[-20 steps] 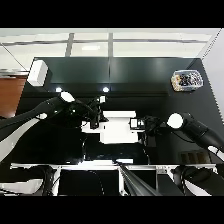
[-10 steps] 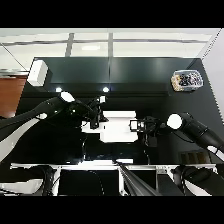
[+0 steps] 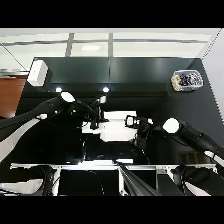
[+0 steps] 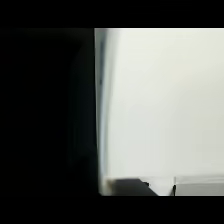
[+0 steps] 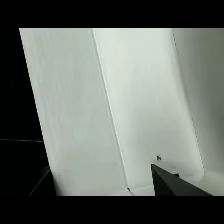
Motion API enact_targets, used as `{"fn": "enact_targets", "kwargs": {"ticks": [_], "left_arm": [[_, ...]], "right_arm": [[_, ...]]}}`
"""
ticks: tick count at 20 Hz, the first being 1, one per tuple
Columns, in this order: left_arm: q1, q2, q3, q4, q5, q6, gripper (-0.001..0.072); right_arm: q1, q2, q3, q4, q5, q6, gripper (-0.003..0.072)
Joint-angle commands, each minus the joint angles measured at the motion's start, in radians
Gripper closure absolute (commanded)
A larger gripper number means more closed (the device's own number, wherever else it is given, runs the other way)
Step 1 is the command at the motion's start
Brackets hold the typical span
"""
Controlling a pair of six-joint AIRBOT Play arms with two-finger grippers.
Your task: Fold the box and place the chain.
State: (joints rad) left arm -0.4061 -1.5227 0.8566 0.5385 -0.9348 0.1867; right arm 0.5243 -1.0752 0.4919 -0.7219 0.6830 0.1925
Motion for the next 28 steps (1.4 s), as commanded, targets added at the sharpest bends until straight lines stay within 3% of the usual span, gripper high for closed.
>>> {"fn": "enact_targets", "kwargs": {"ticks": [1, 6, 17, 23, 28], "left_arm": [[0.001, 0.001, 0.001, 0.0, 0.0, 0.0, 0.0684], [0.001, 0.001, 0.001, 0.0, 0.0, 0.0, 0.0684], [-0.006, 0.001, 0.001, 0.009, 0.0, 0.0, 0.0684], [-0.017, 0.001, 0.001, 0.027, 0.008, -0.003, 0.0683], [-0.018, 0.001, 0.001, 0.029, 0.011, -0.007, 0.0684]], "right_arm": [[-0.01, 0.029, -0.007, 0.039, -0.056, 0.017, -0.0025], [-0.026, 0.071, -0.004, -0.015, -0.11, -0.022, -0.0025], [-0.154, 0.039, 0.06, -0.003, -0.051, -0.102, -0.0025], [-0.154, -0.049, 0.06, 0.24, 0.018, -0.434, -0.0025], [-0.154, -0.138, 0.06, 0.248, 0.036, -0.493, -0.0025]]}}
